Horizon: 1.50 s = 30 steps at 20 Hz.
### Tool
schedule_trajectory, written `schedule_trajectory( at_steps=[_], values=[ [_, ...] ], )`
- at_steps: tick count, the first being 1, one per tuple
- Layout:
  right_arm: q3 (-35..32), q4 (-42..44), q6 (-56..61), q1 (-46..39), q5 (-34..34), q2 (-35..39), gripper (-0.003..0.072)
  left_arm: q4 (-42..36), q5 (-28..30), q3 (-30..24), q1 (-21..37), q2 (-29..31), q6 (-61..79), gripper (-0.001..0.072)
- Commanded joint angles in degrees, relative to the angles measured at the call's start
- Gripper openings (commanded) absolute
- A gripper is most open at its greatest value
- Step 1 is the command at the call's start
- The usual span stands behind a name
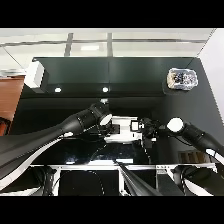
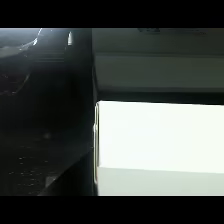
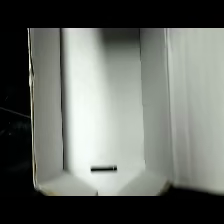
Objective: Fold the box and place the chain.
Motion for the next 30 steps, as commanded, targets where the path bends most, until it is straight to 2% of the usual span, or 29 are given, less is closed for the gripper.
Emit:
schedule_trajectory(
  at_steps=[1,6,10,11,13,14,15,18,23,30],
  values=[
    [0.46,-4.44,3.28,-0.04,1.95,2.84,0.0642,0.66,-1.11,0.04,0.04,0.04,0.13,0.0025],
    [0.44,-9.03,3.02,0.02,2.51,3.19,0.0631,0.63,-0.66,0.07,0.04,0.04,0.15,0.0026],
    [0.44,-7.19,1.99,0.02,0.61,3.19,0.0629,0.57,-0.66,0.07,0.04,0.07,0.33,0.0025],
    [0.44,-6.25,1.99,0.02,0.42,3.19,0.0476,0.59,-0.63,0.07,0.04,0.07,0.31,0.0026],
    [0.44,-3.82,2.03,0.02,1.07,3.19,0.0391,0.63,-0.63,0.07,0.04,0.07,0.31,0.0026],
    [0.44,-2.36,2.12,0.02,1.86,3.17,0.0197,0.63,-0.63,0.07,0.04,0.07,0.31,0.0026],
    [0.44,-1.36,2.8,0.02,2.19,3.17,0.0158,0.61,-0.63,0.07,0.04,0.07,0.31,0.0025],
    [0.42,0.96,5.22,0.02,2.27,3.13,0.0157,0.59,-0.63,0.07,0.04,0.07,0.31,0.0026],
    [-0.92,11.8,5.18,0.04,-0.46,0.94,0.0159,0.61,-0.59,0.07,0.04,0.07,0.28,0.0026],
    [-1.03,12.31,5.01,0.15,-1.7,0.2,0.0158,0.33,-0.02,0.07,0.04,0.07,0.31,0.0027]
  ],
)
